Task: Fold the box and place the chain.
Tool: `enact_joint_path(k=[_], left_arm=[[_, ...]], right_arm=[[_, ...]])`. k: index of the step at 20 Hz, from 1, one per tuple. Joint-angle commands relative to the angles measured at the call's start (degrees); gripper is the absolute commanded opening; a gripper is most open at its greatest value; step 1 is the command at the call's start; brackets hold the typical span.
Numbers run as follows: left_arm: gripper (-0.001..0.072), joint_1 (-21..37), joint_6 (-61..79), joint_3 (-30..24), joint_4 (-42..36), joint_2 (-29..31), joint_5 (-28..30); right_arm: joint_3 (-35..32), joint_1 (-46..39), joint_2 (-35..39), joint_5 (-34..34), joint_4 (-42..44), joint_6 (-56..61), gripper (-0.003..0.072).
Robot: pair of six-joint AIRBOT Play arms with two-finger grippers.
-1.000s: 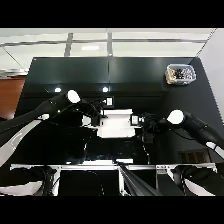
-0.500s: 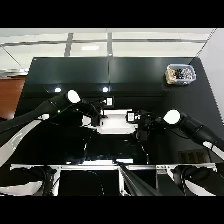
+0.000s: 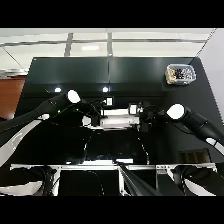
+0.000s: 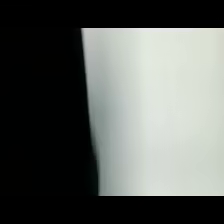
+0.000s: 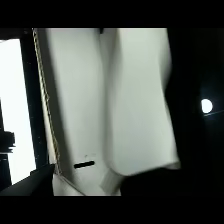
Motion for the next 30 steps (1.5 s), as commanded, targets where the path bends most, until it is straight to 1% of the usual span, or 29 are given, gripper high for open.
enact_joint_path(k=[1, 3, 6, 10, 14, 18, 30], left_arm=[[0.0030, 0.00, 0.02, -0.02, 0.00, -0.02, -0.02], [0.0030, 0.00, 0.02, -0.02, 0.00, -0.02, -0.02], [0.0030, 0.00, 0.02, -0.02, 0.00, -0.02, -0.07], [0.0030, 0.00, 0.02, -0.02, 0.00, -0.02, -0.02], [0.0030, 0.00, 0.02, -0.02, 0.00, -0.02, -0.04], [0.0030, 0.00, 0.00, -0.02, 0.00, -0.02, -0.02], [0.0029, 0.00, 0.02, -0.02, -0.02, -0.02, -0.04]], right_arm=[[0.22, -1.84, 0.00, -0.07, 3.76, -3.13, 0.0687], [0.22, -1.90, -0.68, 0.26, 5.97, -5.22, 0.0686], [0.20, -1.75, -3.98, 4.81, 9.11, -8.07, 0.0687], [0.20, -1.49, -8.31, 4.70, 9.49, -11.39, 0.0687], [0.20, -1.44, -10.99, 4.66, 9.55, -13.60, 0.0686], [0.20, -1.44, -11.80, 4.59, 12.59, -15.21, 0.0686], [0.22, -1.44, -12.09, 3.93, 12.26, -14.53, 0.0685]])
